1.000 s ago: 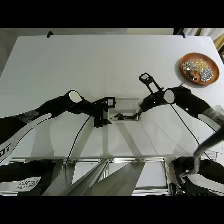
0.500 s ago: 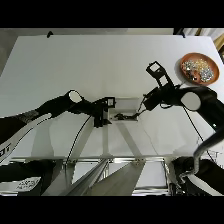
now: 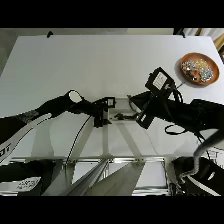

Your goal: Fold the box and place the chain.

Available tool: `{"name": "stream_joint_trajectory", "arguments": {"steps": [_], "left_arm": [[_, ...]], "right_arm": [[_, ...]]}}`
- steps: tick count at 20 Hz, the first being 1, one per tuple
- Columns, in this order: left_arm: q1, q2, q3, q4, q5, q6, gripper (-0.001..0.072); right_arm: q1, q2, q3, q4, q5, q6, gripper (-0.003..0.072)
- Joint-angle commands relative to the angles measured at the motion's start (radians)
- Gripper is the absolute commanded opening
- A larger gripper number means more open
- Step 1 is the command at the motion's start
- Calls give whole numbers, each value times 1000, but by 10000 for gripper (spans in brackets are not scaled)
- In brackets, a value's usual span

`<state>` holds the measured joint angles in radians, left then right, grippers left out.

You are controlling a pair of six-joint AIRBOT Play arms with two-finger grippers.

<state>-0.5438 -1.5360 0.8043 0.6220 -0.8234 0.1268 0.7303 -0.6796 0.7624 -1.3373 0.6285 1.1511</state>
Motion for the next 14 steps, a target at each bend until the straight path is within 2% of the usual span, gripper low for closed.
{"name": "stream_joint_trajectory", "arguments": {"steps": [1, 4, 8, 11, 14], "left_arm": [[0, 1, 0, 0, 0, 0, 11], [0, 1, 0, 0, 0, 0, 11], [0, 1, 0, 0, 0, 0, 11], [0, 1, 0, 0, 0, 0, 11], [0, 1, 0, 0, 0, 0, 11]], "right_arm": [[102, 18, 0, 2, -161, 0, 17], [126, 18, 0, 3, -212, 4, 17], [125, -1, 0, -4, -156, 74, 17], [125, -82, 0, -23, -47, 117, 17], [119, -191, 0, -32, -48, 170, 17]]}}
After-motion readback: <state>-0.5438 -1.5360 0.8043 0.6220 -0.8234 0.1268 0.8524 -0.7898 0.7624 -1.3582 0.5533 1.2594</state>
